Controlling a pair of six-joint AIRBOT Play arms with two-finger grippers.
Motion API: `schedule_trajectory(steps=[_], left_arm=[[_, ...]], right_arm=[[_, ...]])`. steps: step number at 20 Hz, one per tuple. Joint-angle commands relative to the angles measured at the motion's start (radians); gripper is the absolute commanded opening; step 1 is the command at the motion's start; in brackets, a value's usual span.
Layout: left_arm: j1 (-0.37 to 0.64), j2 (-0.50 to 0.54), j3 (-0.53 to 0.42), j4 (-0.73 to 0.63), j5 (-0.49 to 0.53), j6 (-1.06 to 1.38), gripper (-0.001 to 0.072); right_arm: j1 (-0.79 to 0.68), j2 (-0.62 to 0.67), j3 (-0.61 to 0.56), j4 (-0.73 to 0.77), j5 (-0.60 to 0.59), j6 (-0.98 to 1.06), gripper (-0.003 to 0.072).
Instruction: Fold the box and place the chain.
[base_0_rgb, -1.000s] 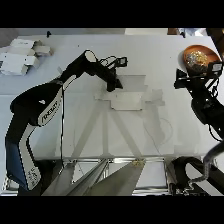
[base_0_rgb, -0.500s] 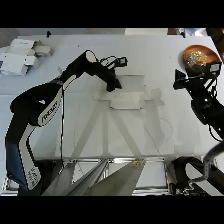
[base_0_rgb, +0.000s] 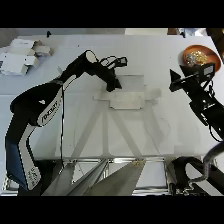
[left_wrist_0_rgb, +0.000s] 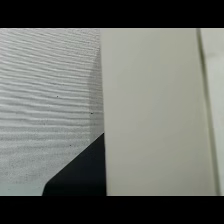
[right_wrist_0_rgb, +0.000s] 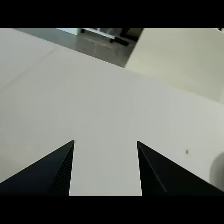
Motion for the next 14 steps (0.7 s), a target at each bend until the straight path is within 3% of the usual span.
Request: schedule_trajectory(steps=[1,4,7,10,14], left_arm=[[0.000,-0.001,0.000,0.007,-0.003,0.000,0.0014],[0.000,-0.001,0.000,0.007,-0.003,0.000,0.0014],[0.000,-0.001,0.000,0.007,-0.003,0.000,0.0014],[0.000,-0.001,0.000,0.007,-0.003,0.000,0.0014],[0.000,-0.001,0.000,0.007,-0.003,0.000,0.0014]], right_arm=[[0.000,0.003,0.001,-0.208,0.083,0.189,0.0487],[0.000,0.003,0.001,-0.218,0.138,0.376,0.0632],[0.000,0.003,0.001,-0.298,0.214,0.483,0.0694],[0.000,0.002,0.001,-0.374,0.260,0.605,0.0695],[0.000,0.002,0.001,-0.404,0.291,0.624,0.0691]])
